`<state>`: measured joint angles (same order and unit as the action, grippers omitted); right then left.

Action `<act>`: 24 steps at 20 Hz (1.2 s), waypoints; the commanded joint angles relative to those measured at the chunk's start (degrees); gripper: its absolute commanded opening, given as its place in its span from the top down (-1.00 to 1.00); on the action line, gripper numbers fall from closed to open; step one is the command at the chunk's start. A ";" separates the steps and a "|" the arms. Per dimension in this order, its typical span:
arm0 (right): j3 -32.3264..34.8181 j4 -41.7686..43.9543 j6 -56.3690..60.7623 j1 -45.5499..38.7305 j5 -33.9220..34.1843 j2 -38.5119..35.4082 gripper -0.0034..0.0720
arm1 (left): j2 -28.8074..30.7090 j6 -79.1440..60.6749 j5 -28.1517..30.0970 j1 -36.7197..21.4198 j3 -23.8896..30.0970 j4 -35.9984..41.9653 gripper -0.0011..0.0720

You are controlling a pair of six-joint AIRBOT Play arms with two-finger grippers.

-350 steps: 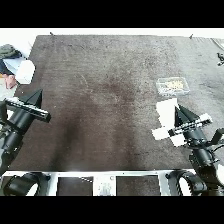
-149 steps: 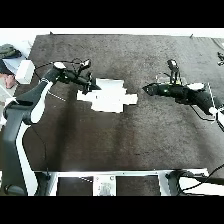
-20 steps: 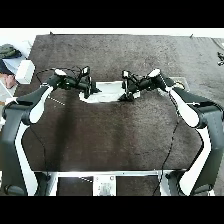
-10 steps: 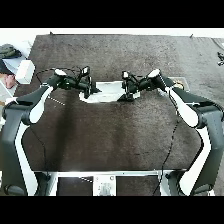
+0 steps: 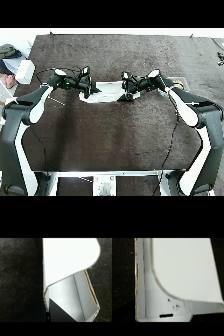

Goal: Fold the box and place the chain.

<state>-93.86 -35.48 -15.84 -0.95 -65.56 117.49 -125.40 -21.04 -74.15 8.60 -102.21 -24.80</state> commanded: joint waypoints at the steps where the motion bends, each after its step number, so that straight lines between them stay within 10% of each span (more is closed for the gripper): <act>1: -0.07 -0.11 -0.07 0.07 -0.22 0.04 -0.54 | -0.04 0.00 0.02 0.00 0.02 0.00 0.94; 15: -0.09 -0.52 -1.07 1.05 0.35 0.52 -0.51 | -0.04 0.00 0.02 0.00 0.02 -0.02 0.94; 24: -0.11 -0.52 -0.85 1.03 0.24 1.25 0.08 | -0.04 0.00 0.02 0.00 0.02 0.00 0.94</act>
<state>-93.95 -35.75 -16.84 0.01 -65.28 118.48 -125.40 -21.04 -74.15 8.58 -102.21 -24.80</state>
